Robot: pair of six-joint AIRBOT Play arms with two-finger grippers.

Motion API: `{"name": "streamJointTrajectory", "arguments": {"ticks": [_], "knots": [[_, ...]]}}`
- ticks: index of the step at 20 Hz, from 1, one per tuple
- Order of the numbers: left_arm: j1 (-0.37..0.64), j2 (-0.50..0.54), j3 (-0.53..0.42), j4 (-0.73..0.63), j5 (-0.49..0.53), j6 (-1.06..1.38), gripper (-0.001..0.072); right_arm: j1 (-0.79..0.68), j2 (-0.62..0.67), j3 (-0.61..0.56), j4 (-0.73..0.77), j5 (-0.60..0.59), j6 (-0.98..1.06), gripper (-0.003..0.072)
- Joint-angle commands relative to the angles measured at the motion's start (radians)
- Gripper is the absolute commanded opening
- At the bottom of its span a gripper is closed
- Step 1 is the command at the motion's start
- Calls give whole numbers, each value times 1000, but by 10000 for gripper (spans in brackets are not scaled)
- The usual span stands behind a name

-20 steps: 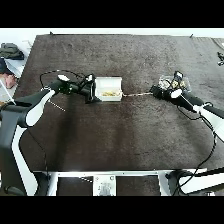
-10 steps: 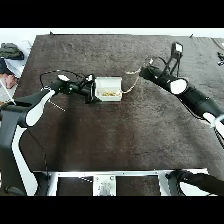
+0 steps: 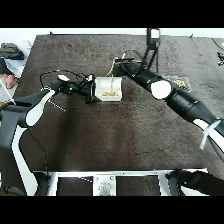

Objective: Fold the box and place the chain.

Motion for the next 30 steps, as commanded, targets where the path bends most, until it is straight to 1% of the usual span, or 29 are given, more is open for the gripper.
{"name": "streamJointTrajectory", "arguments": {"ticks": [1, 4, 6, 8, 9, 10, 12, 13, 14, 15, 16, 17, 18, 19, 20, 21, 24, 25, 26, 27, 28, 30], "knots": [[0, 0, 0, 0, 0, 0, 410, 26, -93, 8, -21, -6, -2, -15], [0, 0, 0, 0, 0, 0, 410, 25, -155, 8, -22, 39, -3, -14], [0, 0, 0, 0, 0, 0, 410, 25, -169, 8, -75, 83, -2, -1], [0, 0, 0, 0, 0, 0, 410, 16, -164, 8, -118, 107, -3, 424], [0, 0, 0, 0, 0, 0, 410, 4, -153, 8, -143, 116, -3, 330], [0, 0, 0, 0, 0, 0, 410, -12, -137, 8, -164, 113, -3, 277], [0, 0, 0, 0, 0, 0, 410, -62, -101, 24, -204, 83, -3, 92], [0, 0, 0, 0, 1, 0, 410, -106, -106, 81, -225, 153, -3, 90], [0, 0, 0, 0, 0, 0, 410, -156, -128, 156, -227, 266, -21, 91], [0, 0, 0, 0, 0, 0, 410, -200, -169, 247, -199, 385, -87, 91], [0, 0, 0, 0, 1, 0, 410, -240, -219, 335, -114, 491, -199, 90], [0, 0, 0, 0, 1, 0, 410, -276, -266, 408, 5, 592, -329, 89], [0, 0, 0, 0, 0, 0, 409, -312, -315, 475, 134, 704, -444, 89], [0, 0, 0, 0, 0, 0, 409, -345, -359, 524, 227, 789, -512, 90], [0, 0, 0, 0, 0, 0, 410, -375, -401, 560, 290, 838, -558, 90], [0, 0, 0, 0, 0, 0, 410, -395, -438, 592, 323, 869, -586, 90], [0, 0, 0, 0, 0, 0, 410, -427, -543, 682, 340, 986, -664, 94], [0, 0, 0, 0, 0, 0, 409, -427, -571, 701, 343, 1015, -693, 145], [0, 0, 0, 0, 1, 0, 410, -427, -594, 713, 367, 1046, -727, 146], [0, 0, 0, 0, 0, 0, 410, -426, -613, 720, 399, 1072, -755, 170], [0, 0, 0, 0, 0, 0, 410, -425, -631, 727, 418, 1094, -771, 170], [0, 0, 0, 0, 0, 0, 409, -420, -654, 729, 413, 1126, -785, 169]]}}
